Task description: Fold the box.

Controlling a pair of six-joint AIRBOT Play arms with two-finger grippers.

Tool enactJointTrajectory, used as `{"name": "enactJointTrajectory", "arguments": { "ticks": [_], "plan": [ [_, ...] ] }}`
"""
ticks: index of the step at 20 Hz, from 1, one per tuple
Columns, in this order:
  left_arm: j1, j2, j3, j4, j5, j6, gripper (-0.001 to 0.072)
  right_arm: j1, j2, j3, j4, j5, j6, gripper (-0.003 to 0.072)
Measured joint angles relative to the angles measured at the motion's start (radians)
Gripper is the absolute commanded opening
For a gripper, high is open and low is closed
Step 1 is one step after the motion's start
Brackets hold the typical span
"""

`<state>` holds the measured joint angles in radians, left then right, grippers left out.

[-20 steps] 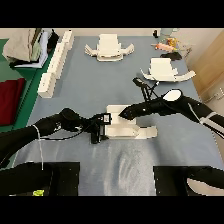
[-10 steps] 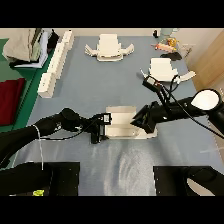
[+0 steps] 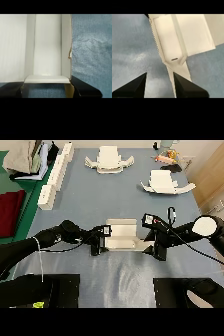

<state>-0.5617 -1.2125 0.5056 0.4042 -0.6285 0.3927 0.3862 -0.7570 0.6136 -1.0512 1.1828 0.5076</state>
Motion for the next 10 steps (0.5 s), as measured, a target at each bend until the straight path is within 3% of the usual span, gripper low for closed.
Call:
{"name": "enactJointTrajectory", "arguments": {
  "ticks": [3, 5, 10],
  "plan": [
    [0.0, 0.0, 0.0, 0.0, 0.0, 0.0, 0.0475, 0.0, 0.001, -0.01, -0.043, -0.005, -0.038, 0.0524],
    [0.0, 0.0, 0.0, 0.0, 0.0, 0.0, 0.0475, 0.0, 0.001, -0.025, -0.063, -0.021, -0.049, 0.0578],
    [0.0, 0.0, 0.0, 0.0, 0.0, 0.0, 0.0475, 0.0, 0.001, -0.073, -0.111, -0.076, -0.071, 0.0587]
  ]
}}
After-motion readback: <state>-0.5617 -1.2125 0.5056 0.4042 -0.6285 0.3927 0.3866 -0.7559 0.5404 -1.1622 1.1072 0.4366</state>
